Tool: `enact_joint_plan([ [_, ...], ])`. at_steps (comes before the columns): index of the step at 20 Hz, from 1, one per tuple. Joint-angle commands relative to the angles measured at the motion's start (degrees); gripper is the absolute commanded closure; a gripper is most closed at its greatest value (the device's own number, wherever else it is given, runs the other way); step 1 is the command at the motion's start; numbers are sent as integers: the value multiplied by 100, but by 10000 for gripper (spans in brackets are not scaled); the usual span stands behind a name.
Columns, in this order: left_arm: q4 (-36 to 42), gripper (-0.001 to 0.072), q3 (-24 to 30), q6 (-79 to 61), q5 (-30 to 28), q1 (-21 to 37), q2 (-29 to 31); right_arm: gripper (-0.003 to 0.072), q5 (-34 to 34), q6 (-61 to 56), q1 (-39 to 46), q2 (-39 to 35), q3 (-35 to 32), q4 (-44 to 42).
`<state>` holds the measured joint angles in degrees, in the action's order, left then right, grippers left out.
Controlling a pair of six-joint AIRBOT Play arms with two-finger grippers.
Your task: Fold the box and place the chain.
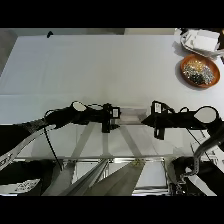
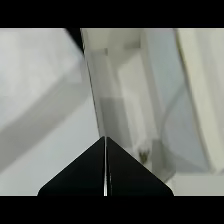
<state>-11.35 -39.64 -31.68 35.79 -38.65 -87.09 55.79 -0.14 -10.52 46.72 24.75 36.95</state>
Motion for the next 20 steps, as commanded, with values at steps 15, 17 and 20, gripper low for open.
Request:
enact_joint_plan([
  [15, 0, 621, 2, -2, 4, 2, 4, 675, -2782, -1355, -428, 1912, 2, -1132],
  [17, 0, 621, 2, -2, 4, 2, 4, 675, -2614, -1355, -428, 1910, 7, -1139],
  [20, 0, 621, 2, -2, 4, 0, 4, 674, -2164, -1357, -428, 1709, 68, -1174],
])
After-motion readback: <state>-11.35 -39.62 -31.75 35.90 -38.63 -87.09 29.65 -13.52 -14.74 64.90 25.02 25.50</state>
